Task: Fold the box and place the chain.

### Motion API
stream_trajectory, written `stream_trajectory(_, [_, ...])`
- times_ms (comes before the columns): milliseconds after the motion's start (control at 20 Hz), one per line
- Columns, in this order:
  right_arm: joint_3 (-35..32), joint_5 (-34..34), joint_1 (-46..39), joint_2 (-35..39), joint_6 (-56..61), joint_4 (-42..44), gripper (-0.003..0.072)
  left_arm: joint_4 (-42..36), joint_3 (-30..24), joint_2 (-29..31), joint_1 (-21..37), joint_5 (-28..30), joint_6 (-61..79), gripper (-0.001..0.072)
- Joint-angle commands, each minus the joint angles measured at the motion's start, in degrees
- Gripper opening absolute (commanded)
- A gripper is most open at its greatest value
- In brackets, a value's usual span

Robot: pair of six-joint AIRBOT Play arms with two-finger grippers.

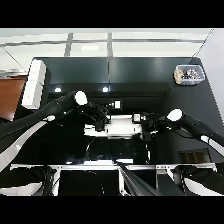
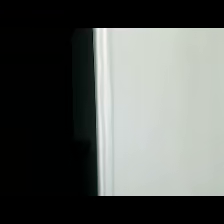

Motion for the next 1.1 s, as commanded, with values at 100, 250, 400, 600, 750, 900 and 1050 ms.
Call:
stream_trajectory(100, [-0.1,0.1,0.0,0.0,0.2,-0.1,0.0566,0.0,0.0,0.0,0.0,0.0,0.0,0.0032])
stream_trajectory(250, [-0.1,-0.1,0.0,0.0,0.4,0.0,0.0466,0.0,0.4,0.0,0.0,-0.4,0.0,0.0135])
stream_trajectory(400, [-0.1,-0.4,0.0,0.0,1.0,0.0,0.0464,0.3,1.2,1.2,0.0,-0.7,-2.5,0.0432])
stream_trajectory(600, [-0.1,-0.4,0.1,0.0,1.5,0.0,0.0464,5.9,2.2,4.6,0.2,-2.7,-12.3,0.0714])
stream_trajectory(750, [-0.1,-0.4,0.1,0.0,1.5,0.0,0.0464,16.3,2.2,8.3,0.5,-7.6,-22.8,0.0713])
stream_trajectory(900, [-0.1,-0.4,0.1,0.0,1.5,0.0,0.0464,23.2,2.2,12.0,1.9,-13.2,-35.5,0.0612])
stream_trajectory(1050, [-0.1,-0.4,0.1,0.0,1.5,0.0,0.0464,20.2,1.9,13.2,4.0,-19.5,-42.9,0.0027])
